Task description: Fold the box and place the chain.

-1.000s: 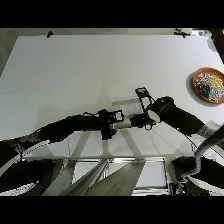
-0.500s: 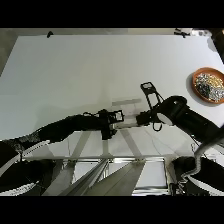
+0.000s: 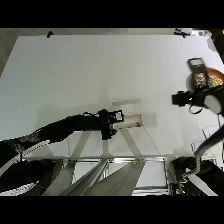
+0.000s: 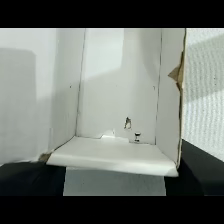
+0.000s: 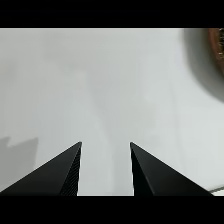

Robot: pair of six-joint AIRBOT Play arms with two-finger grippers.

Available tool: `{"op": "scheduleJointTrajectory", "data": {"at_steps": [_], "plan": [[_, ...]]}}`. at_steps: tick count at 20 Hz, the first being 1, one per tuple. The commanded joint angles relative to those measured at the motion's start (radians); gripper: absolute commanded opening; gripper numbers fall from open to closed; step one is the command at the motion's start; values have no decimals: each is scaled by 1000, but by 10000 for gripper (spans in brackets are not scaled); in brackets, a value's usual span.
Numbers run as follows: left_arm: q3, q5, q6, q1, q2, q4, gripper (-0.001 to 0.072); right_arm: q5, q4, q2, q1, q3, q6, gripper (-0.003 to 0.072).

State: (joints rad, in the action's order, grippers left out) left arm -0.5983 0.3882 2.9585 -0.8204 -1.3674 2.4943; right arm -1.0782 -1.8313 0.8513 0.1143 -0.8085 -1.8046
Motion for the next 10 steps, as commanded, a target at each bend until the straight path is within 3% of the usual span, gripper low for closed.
{"op": "scheduleJointTrajectory", "data": {"at_steps": [1, 3, 5, 10], "plan": [[0, 1, 0, 0, -1, -1, 257, 176, 168, 58, -417, -44, 248, 339], [0, 1, 0, 0, 0, 0, 257, 215, 269, 163, -591, -98, 315, 339], [0, 1, 0, 0, -1, 0, 257, 180, 320, 307, -686, -175, 368, 340], [0, 1, 0, 0, -1, -1, 257, 158, 344, 610, -691, -364, 365, 339]]}}
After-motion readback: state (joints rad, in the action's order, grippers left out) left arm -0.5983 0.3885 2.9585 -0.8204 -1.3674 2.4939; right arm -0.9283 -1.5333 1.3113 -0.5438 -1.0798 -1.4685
